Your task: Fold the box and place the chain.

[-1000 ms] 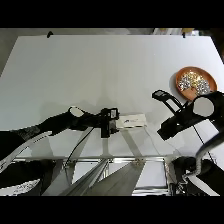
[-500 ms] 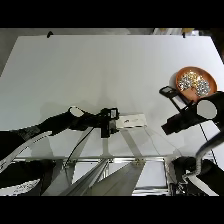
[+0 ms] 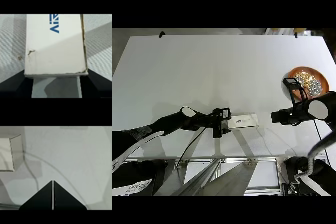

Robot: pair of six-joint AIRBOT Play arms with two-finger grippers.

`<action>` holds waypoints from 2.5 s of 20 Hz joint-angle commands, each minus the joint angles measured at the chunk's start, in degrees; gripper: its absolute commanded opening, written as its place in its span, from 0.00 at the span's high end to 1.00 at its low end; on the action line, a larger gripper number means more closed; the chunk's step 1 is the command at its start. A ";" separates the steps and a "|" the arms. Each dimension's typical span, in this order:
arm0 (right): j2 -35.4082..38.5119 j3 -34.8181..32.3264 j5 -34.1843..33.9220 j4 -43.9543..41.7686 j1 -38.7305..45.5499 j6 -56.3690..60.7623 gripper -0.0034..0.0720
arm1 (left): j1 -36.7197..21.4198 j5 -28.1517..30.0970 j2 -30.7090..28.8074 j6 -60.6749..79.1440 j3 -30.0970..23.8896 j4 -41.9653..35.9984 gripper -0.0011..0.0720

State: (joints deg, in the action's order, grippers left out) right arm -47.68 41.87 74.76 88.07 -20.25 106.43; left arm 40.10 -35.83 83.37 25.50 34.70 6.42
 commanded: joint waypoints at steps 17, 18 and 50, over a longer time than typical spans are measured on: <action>0.00 0.00 -0.26 -0.22 0.02 1.55 0.93 | -22.16 -2.16 -27.56 -57.00 0.02 32.94 0.48; 0.00 0.00 -0.26 -0.22 0.02 1.55 0.93 | -25.66 -4.22 -30.34 -62.84 0.02 39.36 0.48; 0.00 0.02 -0.26 -0.22 0.02 1.55 0.93 | -53.57 -28.76 -53.05 -95.69 -6.95 68.02 0.04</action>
State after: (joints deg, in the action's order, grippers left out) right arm -47.68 41.87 74.48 87.88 -20.25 107.98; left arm -13.43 -61.89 34.17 -69.45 27.77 74.30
